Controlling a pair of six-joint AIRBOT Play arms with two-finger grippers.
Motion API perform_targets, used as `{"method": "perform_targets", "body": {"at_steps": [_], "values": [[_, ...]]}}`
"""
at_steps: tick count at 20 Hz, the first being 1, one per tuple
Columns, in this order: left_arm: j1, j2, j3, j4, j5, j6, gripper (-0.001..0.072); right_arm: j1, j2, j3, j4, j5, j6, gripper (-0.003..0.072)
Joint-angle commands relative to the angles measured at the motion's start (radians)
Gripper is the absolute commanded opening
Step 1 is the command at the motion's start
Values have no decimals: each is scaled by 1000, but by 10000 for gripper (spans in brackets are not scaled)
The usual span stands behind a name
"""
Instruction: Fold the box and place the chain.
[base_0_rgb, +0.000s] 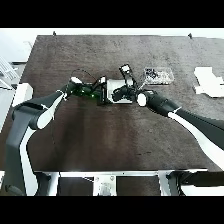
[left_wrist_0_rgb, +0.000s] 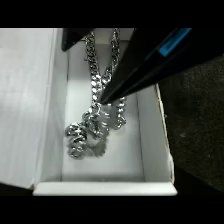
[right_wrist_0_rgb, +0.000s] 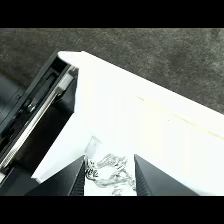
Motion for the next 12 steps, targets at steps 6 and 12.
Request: {"method": "perform_targets", "body": {"at_steps": [6, 12], "values": [[0, 1, 1, 0, 1, 0, 350, -174, 201, -10, 1, 25, 85, 371], [0, 1, 1, 0, 2, 0, 350, -135, 204, -11, 5, 253, 48, 372]]}}
